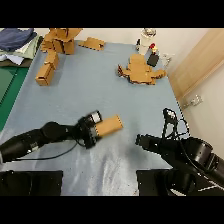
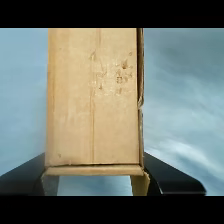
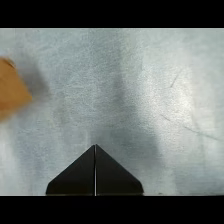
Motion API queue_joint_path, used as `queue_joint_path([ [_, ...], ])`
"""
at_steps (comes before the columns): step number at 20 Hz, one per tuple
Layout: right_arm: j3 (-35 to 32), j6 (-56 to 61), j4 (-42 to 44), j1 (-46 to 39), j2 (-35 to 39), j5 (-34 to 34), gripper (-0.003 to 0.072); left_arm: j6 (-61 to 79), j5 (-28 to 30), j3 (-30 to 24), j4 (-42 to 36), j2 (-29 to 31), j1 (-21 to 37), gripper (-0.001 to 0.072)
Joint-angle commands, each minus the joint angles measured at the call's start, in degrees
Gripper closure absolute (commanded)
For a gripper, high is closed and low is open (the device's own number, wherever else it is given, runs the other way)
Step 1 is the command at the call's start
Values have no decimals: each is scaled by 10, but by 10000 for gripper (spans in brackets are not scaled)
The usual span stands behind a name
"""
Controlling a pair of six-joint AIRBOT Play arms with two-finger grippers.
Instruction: Fold the box.
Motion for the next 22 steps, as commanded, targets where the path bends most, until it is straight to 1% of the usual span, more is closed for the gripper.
queue_joint_path([
  [1,0,0,-16,0,0,1,684,-119,50,1,7,43,103,182],
  [3,0,0,-25,0,0,1,684,-147,34,0,14,40,210,182],
  [4,0,0,-27,0,0,1,684,-147,26,0,32,37,262,182],
  [7,0,0,-38,0,0,1,684,-147,26,0,47,33,417,182],
  [8,0,0,-41,-1,0,1,684,-147,26,0,48,32,462,183],
  [10,0,0,-49,-1,-3,2,684,-144,25,0,48,26,525,182],
  [12,0,0,-54,-1,-10,8,684,-123,27,2,48,15,554,182],
  [14,0,0,-56,-1,-22,33,684,-92,38,8,48,-7,559,183],
  [16,0,0,-56,-1,-40,66,684,-86,57,23,48,-43,559,183],
  [18,0,0,-56,-1,-62,92,684,-87,65,47,48,-85,559,182],
  [22,0,0,-56,-1,-100,115,684,-87,64,109,48,-157,559,183],
])
